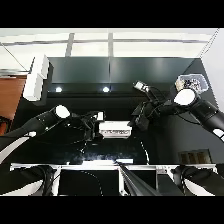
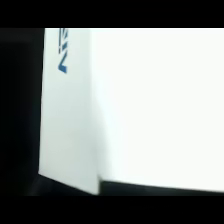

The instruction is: Fold the box and place the chain.

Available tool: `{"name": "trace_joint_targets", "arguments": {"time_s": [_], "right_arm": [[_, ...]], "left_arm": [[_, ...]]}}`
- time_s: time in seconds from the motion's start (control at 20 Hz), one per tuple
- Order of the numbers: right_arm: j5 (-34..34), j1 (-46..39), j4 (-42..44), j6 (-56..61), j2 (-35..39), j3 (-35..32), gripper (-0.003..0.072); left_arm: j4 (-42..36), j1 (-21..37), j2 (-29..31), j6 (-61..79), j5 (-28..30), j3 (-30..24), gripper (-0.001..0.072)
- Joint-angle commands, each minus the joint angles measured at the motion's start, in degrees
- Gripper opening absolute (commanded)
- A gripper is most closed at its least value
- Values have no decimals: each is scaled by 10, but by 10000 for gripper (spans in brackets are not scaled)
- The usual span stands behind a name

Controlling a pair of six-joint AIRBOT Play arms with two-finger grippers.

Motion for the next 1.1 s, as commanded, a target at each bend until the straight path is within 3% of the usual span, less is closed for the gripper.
{"name": "trace_joint_targets", "arguments": {"time_s": [0.0,0.65,0.85,0.9,1.05], "right_arm": [[37,5,-2,-79,4,-2,703],[-55,73,-18,-141,-8,-20,702],[-56,73,-21,-106,-8,-20,603],[-55,73,-27,-93,-8,-20,436],[-55,73,-29,-87,-8,-20,412]], "left_arm": [[0,0,0,0,0,0,330],[0,0,-1,0,1,0,331],[0,0,-1,0,1,0,332],[0,0,-1,0,1,0,332],[0,0,-1,0,1,0,331]]}}
